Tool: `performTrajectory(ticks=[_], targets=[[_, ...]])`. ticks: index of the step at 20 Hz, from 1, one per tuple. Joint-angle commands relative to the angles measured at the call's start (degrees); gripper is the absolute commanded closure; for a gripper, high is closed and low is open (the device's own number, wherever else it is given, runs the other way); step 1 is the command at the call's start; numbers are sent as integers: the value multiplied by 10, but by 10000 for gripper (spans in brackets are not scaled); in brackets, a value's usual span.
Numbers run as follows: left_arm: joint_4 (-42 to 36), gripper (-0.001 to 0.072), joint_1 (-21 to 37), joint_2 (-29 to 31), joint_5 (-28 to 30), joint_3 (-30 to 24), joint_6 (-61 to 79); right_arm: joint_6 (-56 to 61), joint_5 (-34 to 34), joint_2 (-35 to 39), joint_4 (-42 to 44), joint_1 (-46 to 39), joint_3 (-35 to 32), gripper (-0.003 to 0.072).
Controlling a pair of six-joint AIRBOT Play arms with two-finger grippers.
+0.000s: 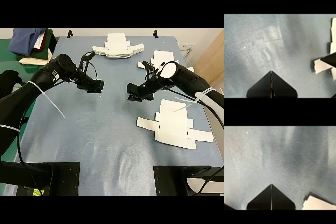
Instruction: Fold the box.
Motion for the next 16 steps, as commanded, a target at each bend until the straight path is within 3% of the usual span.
performTrajectory(ticks=[1,11,16], targets=[[-1,692,0,-2,0,0,0,0,1,-1,0,0,0,682],[-1,692,0,-3,0,0,0,0,2,-2,0,0,0,682],[-2,692,0,-3,11,0,0,0,-35,-2,-2,0,0,682]])
